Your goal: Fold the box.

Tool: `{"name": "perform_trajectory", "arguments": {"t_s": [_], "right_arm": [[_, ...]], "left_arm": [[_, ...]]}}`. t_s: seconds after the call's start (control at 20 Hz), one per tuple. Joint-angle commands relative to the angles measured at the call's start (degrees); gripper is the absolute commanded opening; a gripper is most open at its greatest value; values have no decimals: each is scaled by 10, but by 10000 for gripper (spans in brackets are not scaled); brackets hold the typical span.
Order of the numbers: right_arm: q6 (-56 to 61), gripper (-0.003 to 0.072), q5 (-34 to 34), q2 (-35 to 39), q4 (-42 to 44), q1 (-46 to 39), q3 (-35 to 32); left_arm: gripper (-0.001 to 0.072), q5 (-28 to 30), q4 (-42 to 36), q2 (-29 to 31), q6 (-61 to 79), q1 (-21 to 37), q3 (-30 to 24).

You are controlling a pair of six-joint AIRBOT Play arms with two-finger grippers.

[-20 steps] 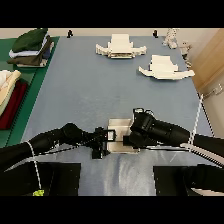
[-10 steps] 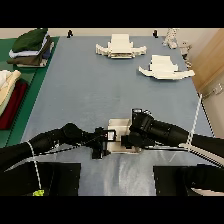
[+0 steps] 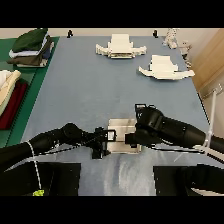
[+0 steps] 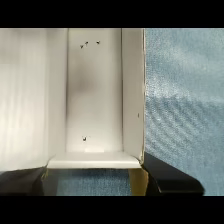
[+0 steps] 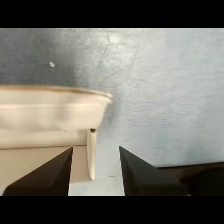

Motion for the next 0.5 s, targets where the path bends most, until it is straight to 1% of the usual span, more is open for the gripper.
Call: {"name": "perform_trajectory", "arguments": {"t_s": [0.0, 0.05, 0.1, 0.15, 0.2, 0.3, 0.35, 0.45], "right_arm": [[-29, 327, -38, 68, -57, -19, 12], [-50, 215, -40, 81, -63, -44, 12], [-81, 134, -39, 89, -63, -83, 10], [-114, 35, -38, 90, -58, -127, 9], [-158, 7, -31, 85, -42, -179, 6], [-255, 4, 10, 63, 20, -286, -4], [-307, 4, 37, 45, 67, -337, -7], [-441, 4, 88, -3, 210, -433, -7]], "left_arm": [[409, 0, 0, 0, 0, 0, 0], [409, 0, 0, 0, 0, 0, 0], [409, 0, 0, 0, 0, 0, 0], [409, 0, 0, 0, 0, 0, 0], [409, 0, 0, 0, 0, 0, 0], [409, 0, 0, 0, 0, 0, 0], [409, 0, 0, 0, 0, 0, 0], [409, 0, 0, 0, 0, 0, 0]]}}
